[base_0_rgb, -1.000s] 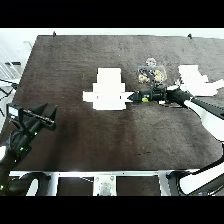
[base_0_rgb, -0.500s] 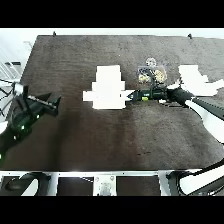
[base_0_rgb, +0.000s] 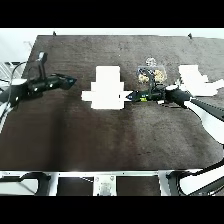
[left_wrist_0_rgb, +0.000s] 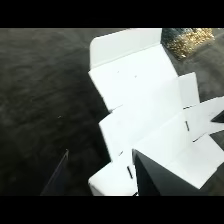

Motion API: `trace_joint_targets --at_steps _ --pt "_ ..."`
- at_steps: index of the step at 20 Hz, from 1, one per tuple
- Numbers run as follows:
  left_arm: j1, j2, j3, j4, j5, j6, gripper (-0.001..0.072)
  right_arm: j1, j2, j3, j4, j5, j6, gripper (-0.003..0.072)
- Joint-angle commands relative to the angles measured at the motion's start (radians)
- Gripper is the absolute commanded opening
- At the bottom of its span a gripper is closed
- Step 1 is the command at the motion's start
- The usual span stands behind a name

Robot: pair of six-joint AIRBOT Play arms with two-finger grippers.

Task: Fold the box and place the chain.

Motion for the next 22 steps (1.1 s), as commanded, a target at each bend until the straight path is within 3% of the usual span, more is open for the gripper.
trace_joint_targets --at_steps 1,4,7,9,17,22 --pt "-0.068 -0.198 0.319 0.307 -0.117 -0.296 0.0466 0.001 0.0 0.0 -0.002 -0.01 -0.008 0.0015" --pt "-0.124 -0.331 0.59 0.519 -0.185 -0.519 0.0466 0.002 0.0 0.0 -0.003 -0.01 -0.009 0.0015" --pt "-0.128 -0.484 0.836 0.519 -0.354 -0.61 0.0466 0.002 0.0 0.0 -0.01 -0.009 -0.009 0.0015" --pt "-0.128 -0.562 0.934 0.518 -0.393 -0.654 0.0466 0.002 0.0 0.0 -0.01 -0.009 -0.009 0.0015" --pt "-0.185 -0.642 0.937 0.54 -0.36 -0.639 0.0466 0.002 0.0 0.0 -0.01 -0.009 -0.024 0.0016" --pt "-0.186 -0.646 0.937 0.482 -0.398 -0.606 0.0466 0.002 0.0 -0.001 -0.01 -0.009 -0.024 0.0016"
